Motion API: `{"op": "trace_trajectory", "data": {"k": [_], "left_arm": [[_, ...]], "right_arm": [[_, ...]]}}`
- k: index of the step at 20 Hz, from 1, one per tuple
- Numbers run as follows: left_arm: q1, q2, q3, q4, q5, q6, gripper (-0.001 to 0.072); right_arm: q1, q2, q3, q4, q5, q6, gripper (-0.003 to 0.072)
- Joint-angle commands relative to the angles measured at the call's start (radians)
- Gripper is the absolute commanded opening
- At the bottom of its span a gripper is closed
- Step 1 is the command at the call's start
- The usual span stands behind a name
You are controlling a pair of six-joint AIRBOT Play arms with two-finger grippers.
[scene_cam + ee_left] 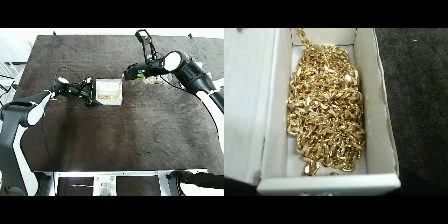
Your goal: Fold the box and place the chain.
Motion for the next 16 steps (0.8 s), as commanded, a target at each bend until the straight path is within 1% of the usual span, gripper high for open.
{"op": "trace_trajectory", "data": {"k": [1, 2, 3, 4, 5, 8, 9, 10, 12, 13, 15, 16], "left_arm": [[0.001, 0.0, 0.0, 0.0, 0.0, 0.0, 0.0428], [0.001, 0.0, 0.0, 0.0, 0.0, 0.0, 0.0429], [0.001, 0.0, 0.0, 0.0, 0.0, 0.0, 0.0429], [0.001, 0.0, 0.0, 0.0, 0.0, 0.0, 0.0428], [0.001, 0.0, 0.0, 0.0, 0.0, 0.0, 0.0428], [0.001, 0.0, 0.0, 0.0, 0.0, 0.0, 0.0428], [0.001, 0.0, 0.0, 0.0, 0.0, 0.0, 0.0428], [0.001, 0.0, 0.0, 0.0, 0.0, 0.0, 0.0428], [0.001, 0.0, 0.0, 0.0, 0.0, 0.0, 0.0428], [0.001, 0.0, 0.0, 0.0, 0.0, 0.0, 0.0428], [0.001, 0.0, 0.0, 0.0, 0.0, 0.0, 0.0429], [0.001, 0.0, 0.0, 0.0, 0.0, 0.0, 0.0428]], "right_arm": [[0.049, -0.008, -0.054, -0.002, -0.113, -0.001, 0.001], [0.05, -0.025, -0.079, 0.002, -0.142, -0.001, 0.0016], [0.05, -0.041, -0.097, 0.002, -0.143, -0.001, 0.0147], [0.047, -0.053, -0.11, 0.001, -0.143, -0.002, 0.0321], [0.047, -0.053, -0.119, -0.003, -0.143, -0.002, 0.0353], [0.039, -0.023, -0.119, -0.017, -0.143, -0.068, 0.0354], [0.029, -0.005, -0.119, -0.027, -0.143, -0.098, 0.0375], [0.014, 0.013, -0.119, -0.043, -0.143, -0.111, 0.0443], [-0.031, 0.044, -0.119, -0.06, -0.154, -0.152, 0.0441], [-0.059, 0.05, -0.119, -0.06, -0.18, -0.159, 0.044], [-0.104, 0.04, -0.119, -0.056, -0.239, -0.2, 0.0434], [-0.118, 0.027, -0.119, -0.035, -0.254, -0.253, 0.0418]]}}
